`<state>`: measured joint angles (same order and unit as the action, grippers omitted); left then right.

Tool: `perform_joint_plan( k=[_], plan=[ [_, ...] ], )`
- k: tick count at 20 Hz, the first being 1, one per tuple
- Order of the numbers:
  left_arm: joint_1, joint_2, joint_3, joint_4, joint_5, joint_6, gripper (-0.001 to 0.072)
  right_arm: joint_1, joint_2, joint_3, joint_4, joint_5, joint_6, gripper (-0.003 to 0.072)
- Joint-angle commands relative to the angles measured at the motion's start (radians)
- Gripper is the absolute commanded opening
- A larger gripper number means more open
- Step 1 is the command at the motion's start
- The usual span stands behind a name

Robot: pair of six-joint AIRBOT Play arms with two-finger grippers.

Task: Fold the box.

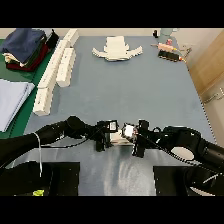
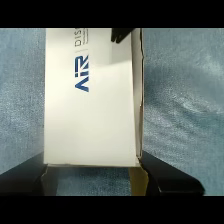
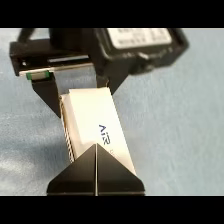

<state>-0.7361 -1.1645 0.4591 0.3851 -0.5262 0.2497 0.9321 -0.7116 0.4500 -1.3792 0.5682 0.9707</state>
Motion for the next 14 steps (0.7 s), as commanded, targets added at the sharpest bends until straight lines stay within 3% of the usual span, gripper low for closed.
perform_joint_plan(
  k=[1,7,14],
  plan=[
    [0.000,0.000,0.001,0.000,0.000,0.000,0.0402,-0.029,0.001,-0.029,0.000,0.001,0.062,0.0003],
    [0.000,0.000,0.001,0.000,0.000,0.000,0.0401,-0.026,0.001,-0.079,0.114,-0.002,0.068,0.0003],
    [0.000,0.000,0.001,0.000,0.000,0.000,0.0401,-0.029,0.000,-0.102,0.090,-0.014,0.069,0.0003]
  ],
)
